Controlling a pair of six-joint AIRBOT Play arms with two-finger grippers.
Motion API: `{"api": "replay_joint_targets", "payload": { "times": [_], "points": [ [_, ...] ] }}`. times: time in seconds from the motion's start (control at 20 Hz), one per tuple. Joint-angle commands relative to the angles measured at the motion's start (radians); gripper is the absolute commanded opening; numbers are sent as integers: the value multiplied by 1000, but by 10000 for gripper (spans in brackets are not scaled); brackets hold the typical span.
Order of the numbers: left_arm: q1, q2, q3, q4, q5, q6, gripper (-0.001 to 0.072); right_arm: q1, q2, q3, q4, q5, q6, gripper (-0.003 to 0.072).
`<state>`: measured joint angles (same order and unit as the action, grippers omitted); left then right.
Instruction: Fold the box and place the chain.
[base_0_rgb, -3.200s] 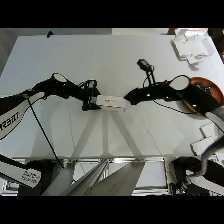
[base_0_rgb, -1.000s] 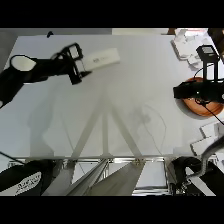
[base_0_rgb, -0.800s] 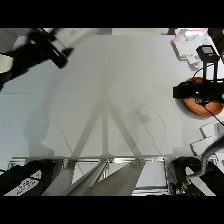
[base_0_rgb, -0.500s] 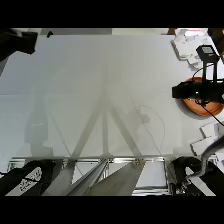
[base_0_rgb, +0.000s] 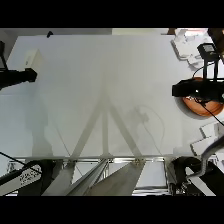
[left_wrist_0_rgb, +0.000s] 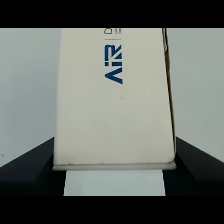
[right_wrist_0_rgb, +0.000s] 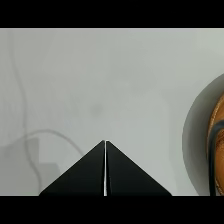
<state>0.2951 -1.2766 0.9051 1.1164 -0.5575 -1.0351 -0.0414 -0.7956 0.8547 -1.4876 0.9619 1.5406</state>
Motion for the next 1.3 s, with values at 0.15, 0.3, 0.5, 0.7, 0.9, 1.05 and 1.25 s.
{"api": "replay_joint_targets", "payload": {
  "times": [0.15, 0.3, 0.5, 0.7, 0.9, 1.05, 1.25],
  "points": [
    [-12, -164, -25, 22, -10, 34, 25, 0, 0, 0, 0, -26, 0, 15],
    [-12, -179, -25, 24, -9, 44, 25, 0, 0, 0, 0, -27, 0, 15],
    [-12, -179, -25, 79, -26, 44, 226, 0, 0, 0, 0, -28, 0, 15],
    [-11, -180, -25, 234, -76, 43, 251, 0, 0, 0, 0, -28, 0, 15],
    [-12, -179, -25, 261, -84, 42, 695, 0, 0, 0, 0, -28, 0, 15],
    [-12, -177, -25, 261, -90, 43, 695, 0, 0, 0, 0, -28, 0, 15],
    [-21, -116, -25, 261, -82, 56, 695, 0, 0, 0, 0, -28, 0, 15]
  ]
}}
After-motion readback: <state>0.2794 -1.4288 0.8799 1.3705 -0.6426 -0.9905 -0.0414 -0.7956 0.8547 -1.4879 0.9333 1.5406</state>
